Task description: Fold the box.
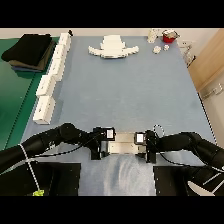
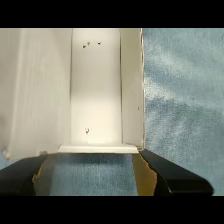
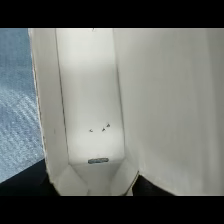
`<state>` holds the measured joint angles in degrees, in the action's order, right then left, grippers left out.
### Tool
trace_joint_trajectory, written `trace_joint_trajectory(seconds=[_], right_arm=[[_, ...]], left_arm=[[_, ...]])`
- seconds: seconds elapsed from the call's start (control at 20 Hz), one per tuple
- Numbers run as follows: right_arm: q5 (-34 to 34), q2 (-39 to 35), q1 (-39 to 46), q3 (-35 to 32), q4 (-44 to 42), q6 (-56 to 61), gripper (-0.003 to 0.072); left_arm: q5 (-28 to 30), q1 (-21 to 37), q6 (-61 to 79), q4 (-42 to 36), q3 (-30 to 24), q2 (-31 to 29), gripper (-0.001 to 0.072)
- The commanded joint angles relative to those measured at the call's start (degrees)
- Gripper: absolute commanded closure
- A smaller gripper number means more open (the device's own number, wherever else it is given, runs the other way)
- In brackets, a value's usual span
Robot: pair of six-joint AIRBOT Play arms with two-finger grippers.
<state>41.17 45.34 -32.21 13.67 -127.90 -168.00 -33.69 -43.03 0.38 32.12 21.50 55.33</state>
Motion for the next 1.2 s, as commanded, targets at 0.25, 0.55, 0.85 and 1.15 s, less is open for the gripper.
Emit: trace_joint_trajectory(seconds=[0.25, 0.55, 0.85, 1.15], right_arm=[[0.0, 0.0, 0.0, 0.0, 0.0, 0.0, 0.0121], [0.0, 0.0, 0.0, 0.0, 0.0, 0.0, 0.0121], [0.0, 0.0, 0.0, 0.0, 0.0, 0.0, 0.0122], [0.0, 0.0, 0.0, 0.0, 0.0, 0.0, 0.0121]], left_arm=[[2.0, -1.9, 1.8, -0.7, 0.3, 2.8, 0.0014], [3.6, -4.1, 1.7, -0.7, 0.3, 5.6, 0.0015], [3.8, -4.0, 1.6, -0.7, 0.3, 5.7, 0.0015], [3.4, -4.0, 1.6, -0.7, 0.3, 5.7, 0.0200]])
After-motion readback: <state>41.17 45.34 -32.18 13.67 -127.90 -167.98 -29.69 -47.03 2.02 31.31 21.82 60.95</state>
